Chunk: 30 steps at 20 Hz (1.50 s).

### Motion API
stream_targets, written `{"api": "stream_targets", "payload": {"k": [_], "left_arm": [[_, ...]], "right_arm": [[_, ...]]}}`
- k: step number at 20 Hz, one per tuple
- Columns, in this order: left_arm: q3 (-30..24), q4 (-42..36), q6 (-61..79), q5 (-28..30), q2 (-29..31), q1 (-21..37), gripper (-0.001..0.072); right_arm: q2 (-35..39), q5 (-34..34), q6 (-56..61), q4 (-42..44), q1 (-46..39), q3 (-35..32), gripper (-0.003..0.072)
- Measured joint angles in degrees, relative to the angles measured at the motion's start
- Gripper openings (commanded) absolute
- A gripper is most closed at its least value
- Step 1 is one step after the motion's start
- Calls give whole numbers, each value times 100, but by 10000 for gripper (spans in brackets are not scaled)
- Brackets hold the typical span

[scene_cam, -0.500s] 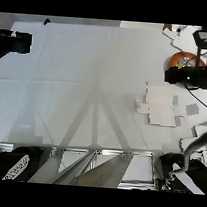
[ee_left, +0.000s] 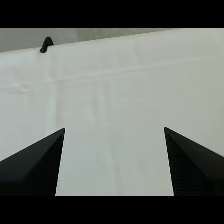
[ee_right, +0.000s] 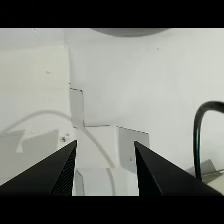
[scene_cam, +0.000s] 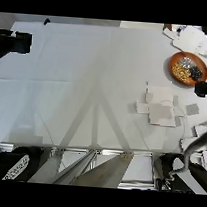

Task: Fold the box and place the chain.

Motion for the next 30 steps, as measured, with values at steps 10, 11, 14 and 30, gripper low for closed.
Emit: {"api": "stream_targets", "payload": {"k": [10, 11, 14, 30], "left_arm": [[0, 0, 0, 0, 0, 0, 695], [0, 0, 2, 0, 0, 0, 695], [0, 0, 0, 0, 0, 0, 695], [0, 0, 0, 0, 0, 0, 695]], "right_arm": [[-1617, 267, -916, -4, -931, 50, 409], [-1694, 251, -938, -13, -962, 55, 409], [-1827, 227, -979, -15, -1010, 63, 405], [-2153, 1019, -2142, 916, -1038, 66, 10]]}}
